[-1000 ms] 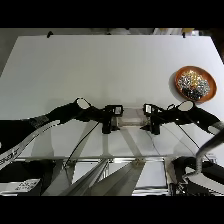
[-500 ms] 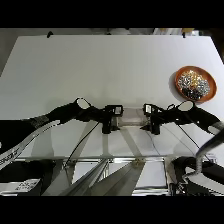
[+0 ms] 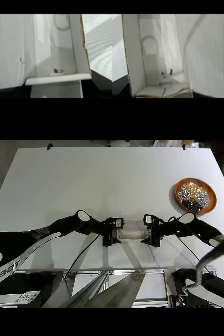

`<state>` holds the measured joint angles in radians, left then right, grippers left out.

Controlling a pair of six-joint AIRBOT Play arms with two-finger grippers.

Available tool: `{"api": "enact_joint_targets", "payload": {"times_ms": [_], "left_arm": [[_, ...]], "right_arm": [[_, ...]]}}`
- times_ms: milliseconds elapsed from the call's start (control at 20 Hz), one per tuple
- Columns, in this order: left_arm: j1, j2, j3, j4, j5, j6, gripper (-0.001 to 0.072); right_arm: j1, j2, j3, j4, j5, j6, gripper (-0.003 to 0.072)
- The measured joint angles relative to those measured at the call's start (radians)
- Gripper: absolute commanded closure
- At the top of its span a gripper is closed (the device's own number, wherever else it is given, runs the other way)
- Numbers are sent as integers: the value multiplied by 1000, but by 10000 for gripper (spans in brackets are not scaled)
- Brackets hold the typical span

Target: Fold the box and place the chain.

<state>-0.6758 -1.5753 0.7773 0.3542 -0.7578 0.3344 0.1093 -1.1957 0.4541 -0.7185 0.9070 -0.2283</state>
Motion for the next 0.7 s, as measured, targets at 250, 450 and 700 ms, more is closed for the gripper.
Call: {"api": "enact_joint_targets", "payload": {"times_ms": [250, 450, 700], "left_arm": [[0, 0, 0, 0, 0, -2, 397], [0, 0, 0, 3, -2, 3, 397], [0, 0, 0, 2, -2, 2, 397]], "right_arm": [[-75, 142, 0, -82, 61, 119, 56], [-115, 306, 1, -88, 87, 171, 145], [-126, 405, 0, 55, 140, 193, 671]]}}
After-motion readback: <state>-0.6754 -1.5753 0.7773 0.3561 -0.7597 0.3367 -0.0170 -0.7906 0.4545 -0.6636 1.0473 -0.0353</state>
